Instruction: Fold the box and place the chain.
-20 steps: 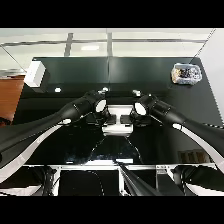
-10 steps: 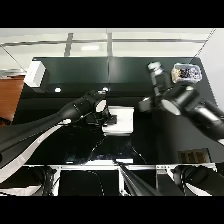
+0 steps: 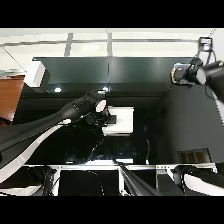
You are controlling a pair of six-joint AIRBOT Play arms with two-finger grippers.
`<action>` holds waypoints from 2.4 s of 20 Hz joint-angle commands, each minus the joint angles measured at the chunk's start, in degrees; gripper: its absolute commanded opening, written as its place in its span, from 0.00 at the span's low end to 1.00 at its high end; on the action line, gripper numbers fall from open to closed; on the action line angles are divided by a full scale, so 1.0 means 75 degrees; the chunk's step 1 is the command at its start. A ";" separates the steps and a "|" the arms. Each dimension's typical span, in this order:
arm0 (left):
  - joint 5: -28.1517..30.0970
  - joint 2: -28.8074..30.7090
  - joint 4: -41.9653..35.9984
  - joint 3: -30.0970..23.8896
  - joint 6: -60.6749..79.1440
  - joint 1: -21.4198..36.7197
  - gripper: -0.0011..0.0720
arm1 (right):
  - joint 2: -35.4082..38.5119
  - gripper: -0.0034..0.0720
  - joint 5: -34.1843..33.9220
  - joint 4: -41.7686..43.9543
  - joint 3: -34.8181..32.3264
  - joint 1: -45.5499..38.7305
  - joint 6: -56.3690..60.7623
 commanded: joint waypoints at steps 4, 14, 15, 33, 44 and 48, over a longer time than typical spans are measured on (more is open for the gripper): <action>-0.0012 0.0000 0.0003 0.0003 0.0000 0.0006 0.06 | -0.4648 0.82 0.2736 0.2384 0.5543 -0.1582 0.0044; -0.0009 0.0000 0.0003 0.0003 0.0003 0.0006 0.06 | -0.5604 0.80 0.2626 0.2940 0.6650 -0.1920 0.2865; -0.0009 0.0000 0.0003 0.0003 0.0000 0.0006 0.06 | -0.5607 0.80 0.2602 0.2859 0.6642 -0.1932 0.2938; -0.0009 0.0000 0.0000 0.0003 0.0000 0.0006 0.06 | -0.3783 0.08 0.2495 0.3824 0.6569 -0.2273 -0.1160; 0.0017 0.0000 0.0000 0.0003 0.0000 0.0006 0.06 | 0.0286 0.08 0.2873 0.4881 0.6569 -0.2241 -0.3398; 0.0017 0.0000 0.0000 0.0003 0.0000 0.0006 0.06 | 0.1524 0.08 0.2294 0.5627 0.6569 -0.2241 -0.3576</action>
